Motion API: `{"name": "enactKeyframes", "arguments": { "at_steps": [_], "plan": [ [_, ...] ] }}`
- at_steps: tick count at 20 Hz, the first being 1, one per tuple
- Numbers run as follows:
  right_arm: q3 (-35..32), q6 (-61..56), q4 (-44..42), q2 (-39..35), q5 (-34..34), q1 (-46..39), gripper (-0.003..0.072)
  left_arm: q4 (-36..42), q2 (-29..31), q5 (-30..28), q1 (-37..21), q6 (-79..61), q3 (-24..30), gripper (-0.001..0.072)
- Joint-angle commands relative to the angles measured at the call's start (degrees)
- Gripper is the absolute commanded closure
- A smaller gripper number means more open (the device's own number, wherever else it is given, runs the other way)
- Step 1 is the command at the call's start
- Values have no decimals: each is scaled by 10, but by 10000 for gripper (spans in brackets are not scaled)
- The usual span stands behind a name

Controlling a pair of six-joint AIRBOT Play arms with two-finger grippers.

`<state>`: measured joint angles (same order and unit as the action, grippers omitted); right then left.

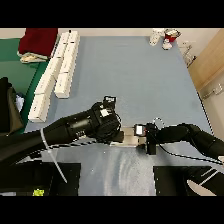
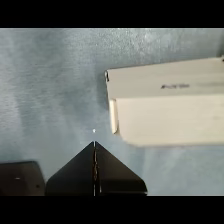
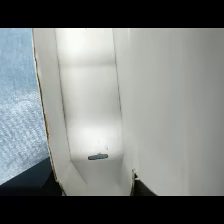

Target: Fold the box.

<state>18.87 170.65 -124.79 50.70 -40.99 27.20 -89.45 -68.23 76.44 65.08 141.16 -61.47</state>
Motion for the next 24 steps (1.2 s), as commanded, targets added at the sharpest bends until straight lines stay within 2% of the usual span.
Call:
{"name": "enactKeyframes", "arguments": {
  "at_steps": [1,3,6,9,12,15,16,17,18,20,24],
  "plan": [
    [0,0,0,0,0,1,233,12,33,22,0,-93,-1,697],
    [0,0,0,0,0,1,232,19,33,10,-1,-143,1,698],
    [0,0,0,0,0,1,232,65,34,-41,-2,-249,2,698],
    [0,0,0,0,0,1,232,103,45,-48,-8,-356,17,698],
    [0,0,0,0,0,1,232,209,107,-75,-92,-542,92,698],
    [0,0,0,0,0,1,232,246,157,-79,-172,-838,154,695],
    [0,0,0,0,0,1,232,257,167,-86,-197,-926,171,541],
    [0,0,0,0,0,1,232,266,173,-108,-221,-999,188,44],
    [0,0,0,0,0,1,232,271,175,-132,-238,-1041,202,20],
    [0,0,0,0,0,1,232,291,174,-183,-261,-1105,231,20],
    [0,0,0,0,0,1,232,419,173,-316,-290,-1307,321,20]
  ]
}}
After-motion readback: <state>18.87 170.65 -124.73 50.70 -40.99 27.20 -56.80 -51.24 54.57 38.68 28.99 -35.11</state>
